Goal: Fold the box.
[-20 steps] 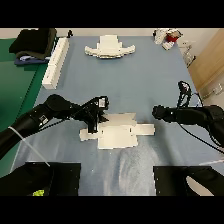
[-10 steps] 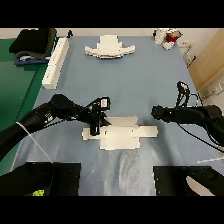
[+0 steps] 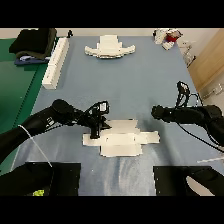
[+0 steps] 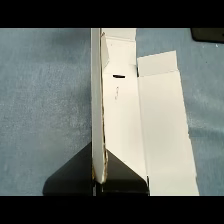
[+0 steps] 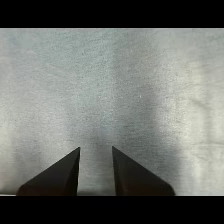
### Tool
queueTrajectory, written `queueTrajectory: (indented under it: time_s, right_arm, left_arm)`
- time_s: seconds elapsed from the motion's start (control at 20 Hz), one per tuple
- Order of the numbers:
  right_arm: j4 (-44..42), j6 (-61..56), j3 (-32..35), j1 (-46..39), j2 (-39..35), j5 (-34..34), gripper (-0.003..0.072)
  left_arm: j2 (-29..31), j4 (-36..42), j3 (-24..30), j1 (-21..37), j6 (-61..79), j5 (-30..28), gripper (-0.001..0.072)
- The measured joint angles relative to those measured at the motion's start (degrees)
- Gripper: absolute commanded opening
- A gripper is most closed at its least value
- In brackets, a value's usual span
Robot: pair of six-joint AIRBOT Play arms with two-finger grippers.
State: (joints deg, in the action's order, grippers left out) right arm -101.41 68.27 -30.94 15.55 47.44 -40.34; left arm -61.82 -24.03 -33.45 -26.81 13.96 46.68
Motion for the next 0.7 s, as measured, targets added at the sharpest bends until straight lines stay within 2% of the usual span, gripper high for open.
queueTrajectory:
  time_s: [0.4, 0.7]
  right_arm:
    - [-0.2, 0.0, 0.0, 0.0, 0.0, 0.0, 0.0305]
    - [-0.3, 0.0, 0.0, 0.0, 0.0, 0.0, 0.0305]
  left_arm:
    - [-2.2, 0.3, 0.3, 0.0, 0.2, 0.4, 0.0013]
    - [-3.5, -1.4, 0.3, 0.0, 0.1, 2.9, 0.0013]
